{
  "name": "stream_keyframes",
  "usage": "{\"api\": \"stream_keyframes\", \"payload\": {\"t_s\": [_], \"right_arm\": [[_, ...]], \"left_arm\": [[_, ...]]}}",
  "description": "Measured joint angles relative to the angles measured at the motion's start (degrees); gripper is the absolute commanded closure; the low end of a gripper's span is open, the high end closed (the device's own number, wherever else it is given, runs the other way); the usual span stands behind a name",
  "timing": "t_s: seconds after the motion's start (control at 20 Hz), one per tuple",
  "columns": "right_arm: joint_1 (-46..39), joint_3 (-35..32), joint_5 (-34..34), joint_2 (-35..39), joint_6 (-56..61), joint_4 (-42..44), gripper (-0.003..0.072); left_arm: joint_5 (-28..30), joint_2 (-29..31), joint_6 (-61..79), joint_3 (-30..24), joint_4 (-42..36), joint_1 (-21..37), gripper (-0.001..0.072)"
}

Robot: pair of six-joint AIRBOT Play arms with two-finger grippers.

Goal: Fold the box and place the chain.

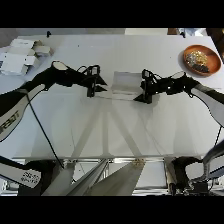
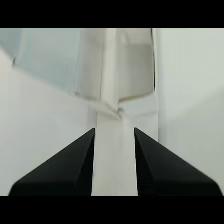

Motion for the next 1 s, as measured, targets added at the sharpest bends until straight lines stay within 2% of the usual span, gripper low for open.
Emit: {"api": "stream_keyframes", "payload": {"t_s": [0.1, 0.15, 0.3, 0.55, 0.7, 1.0], "right_arm": [[0.0, 0.0, 0.02, 0.0, -0.02, -0.02, 0.0151], [0.0, 0.0, 0.02, 0.0, -0.02, -0.04, 0.0151], [0.0, 0.0, 0.02, 0.0, -0.04, -0.09, 0.0151], [0.0, 0.0, 0.04, 0.0, -0.04, -0.11, 0.0151], [0.0, 0.0, 0.07, 0.0, -0.04, -0.11, 0.0151], [0.0, 0.0, 0.09, 0.0, -0.07, -0.11, 0.0151]], "left_arm": [[1.33, 3.04, -0.52, -3.74, -0.07, 2.51, 0.0648], [1.7, 4.39, -1.75, -5.4, -0.17, 4.0, 0.0699], [0.68, 6.91, -9.57, -8.31, -0.66, 8.61, 0.07], [-0.63, 7.08, -30.75, -9.7, -2.69, 14.08, 0.0702], [-0.2, 5.51, -42.21, -9.94, -2.56, 14.21, 0.0703], [3.04, 1.68, -60.7, -10.03, 0.66, 10.67, 0.0705]]}}
